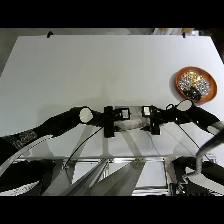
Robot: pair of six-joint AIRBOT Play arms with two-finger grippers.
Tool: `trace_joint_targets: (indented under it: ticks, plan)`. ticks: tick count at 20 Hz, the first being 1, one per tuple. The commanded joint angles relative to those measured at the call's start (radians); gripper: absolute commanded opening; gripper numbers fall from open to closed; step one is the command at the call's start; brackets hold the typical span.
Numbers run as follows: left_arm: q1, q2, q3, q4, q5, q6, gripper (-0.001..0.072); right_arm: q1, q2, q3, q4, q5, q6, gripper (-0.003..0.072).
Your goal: Fold the box and place the chain.
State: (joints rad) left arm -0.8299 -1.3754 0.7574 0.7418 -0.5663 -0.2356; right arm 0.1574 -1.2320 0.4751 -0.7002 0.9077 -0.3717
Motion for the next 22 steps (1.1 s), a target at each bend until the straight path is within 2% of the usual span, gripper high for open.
trace_joint_targets:
  ticks: [1,6,9,10,12,13,18,22]
  plan:
    - [-0.001,-0.001,0.000,-0.002,0.000,-0.001,0.0460,0.000,0.000,0.001,0.000,0.001,0.000,0.0440]
    - [-0.001,-0.001,0.000,-0.002,-0.002,-0.001,0.0458,0.000,0.000,0.001,0.000,0.001,0.000,0.0440]
    - [0.000,0.014,0.000,0.010,-0.040,-0.001,0.0446,0.000,0.000,0.001,0.000,0.001,0.000,0.0440]
    - [0.002,0.031,0.000,0.032,-0.069,-0.011,0.0378,0.000,0.000,0.001,0.000,0.001,0.000,0.0440]
    - [0.018,0.077,0.000,0.091,-0.138,-0.074,0.0081,0.000,0.000,0.001,0.000,0.001,0.000,0.0440]
    - [0.028,0.103,0.000,0.129,-0.173,-0.122,0.0001,0.000,0.000,0.001,0.000,0.001,0.000,0.0440]
    - [0.123,0.285,0.000,0.377,-0.299,-0.540,0.0000,0.000,0.000,0.001,0.000,0.001,0.000,0.0440]
    - [0.254,0.400,0.000,0.502,-0.407,-1.047,0.0000,0.000,0.000,0.001,0.000,0.001,0.000,0.0440]
